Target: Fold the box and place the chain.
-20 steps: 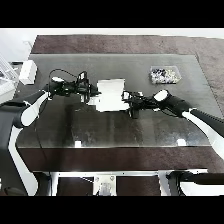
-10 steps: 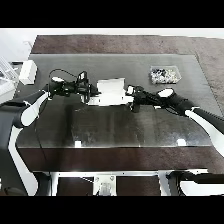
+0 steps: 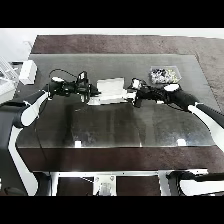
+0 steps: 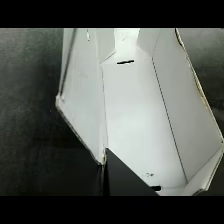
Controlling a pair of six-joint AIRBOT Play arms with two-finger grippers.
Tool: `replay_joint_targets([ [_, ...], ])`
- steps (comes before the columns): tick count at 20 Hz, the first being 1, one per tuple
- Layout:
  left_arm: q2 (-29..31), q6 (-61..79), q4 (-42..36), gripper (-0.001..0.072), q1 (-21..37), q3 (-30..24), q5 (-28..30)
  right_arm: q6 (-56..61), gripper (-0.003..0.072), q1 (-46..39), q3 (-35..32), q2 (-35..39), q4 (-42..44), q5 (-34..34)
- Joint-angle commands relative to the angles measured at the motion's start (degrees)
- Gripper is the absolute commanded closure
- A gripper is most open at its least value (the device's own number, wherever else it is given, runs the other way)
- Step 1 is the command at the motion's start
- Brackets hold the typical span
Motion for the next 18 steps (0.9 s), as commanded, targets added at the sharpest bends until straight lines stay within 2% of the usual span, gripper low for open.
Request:
replay_joint_targets([
  [1, -0.04, -0.11, 0.02, 0.0689, 0.02, -0.02, 0.0, -0.76, 0.0043, -1.86, 3.82, -3.85, 0.63, 4.9],
  [2, -0.04, -0.09, 0.02, 0.0688, 0.02, -0.02, 0.0, -0.94, 0.0042, -2.4, 5.14, -4.94, 0.52, 5.46],
  [7, -0.04, -0.09, 0.02, 0.0688, 0.02, -0.02, 0.0, 1.27, 0.0042, -5.07, 13.38, -11.5, 0.42, 16.65],
  [13, -0.04, -0.09, 0.02, 0.0688, 0.02, -0.02, 0.0, 1.75, 0.0042, -4.94, 19.34, -16.04, -4.37, 21.2],
  [18, -0.04, -0.09, 0.04, 0.0688, 0.02, -0.02, 0.0, 1.95, 0.0042, -4.94, 24.74, -19.98, -4.74, 23.02],
])
